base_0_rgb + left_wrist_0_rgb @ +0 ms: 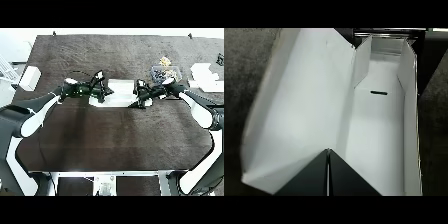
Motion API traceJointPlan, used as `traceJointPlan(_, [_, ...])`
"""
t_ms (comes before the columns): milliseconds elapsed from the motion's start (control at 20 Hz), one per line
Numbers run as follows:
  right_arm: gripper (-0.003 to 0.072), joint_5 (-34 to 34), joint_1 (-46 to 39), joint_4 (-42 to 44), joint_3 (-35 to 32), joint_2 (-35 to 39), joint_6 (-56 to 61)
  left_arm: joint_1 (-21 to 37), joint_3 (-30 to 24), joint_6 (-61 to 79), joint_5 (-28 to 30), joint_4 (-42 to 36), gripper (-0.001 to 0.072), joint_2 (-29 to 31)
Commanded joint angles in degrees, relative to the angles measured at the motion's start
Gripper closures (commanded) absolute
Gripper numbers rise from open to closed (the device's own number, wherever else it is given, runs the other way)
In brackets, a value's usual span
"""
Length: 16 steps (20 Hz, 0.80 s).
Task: Fold the box and place the chain.
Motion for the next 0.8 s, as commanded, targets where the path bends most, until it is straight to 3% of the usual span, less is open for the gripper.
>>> traceJointPlan(0, [0.0095,0.04,0.04,0.02,0.0,0.0,0.04,0.57,1.2,0.9,-1.44,-0.55,0.0689,0.92])
traceJointPlan(200, [0.0095,0.02,0.04,0.02,0.0,0.0,0.04,0.98,1.81,0.79,-0.02,-0.52,0.0689,0.85])
traceJointPlan(500, [0.0095,0.02,0.04,0.02,0.0,0.0,0.04,0.85,1.81,1.84,8.11,-0.57,0.069,-0.48])
traceJointPlan(750, [0.0095,0.02,0.04,0.02,0.0,0.0,0.02,0.85,1.81,1.88,8.2,-0.76,0.069,-1.64])
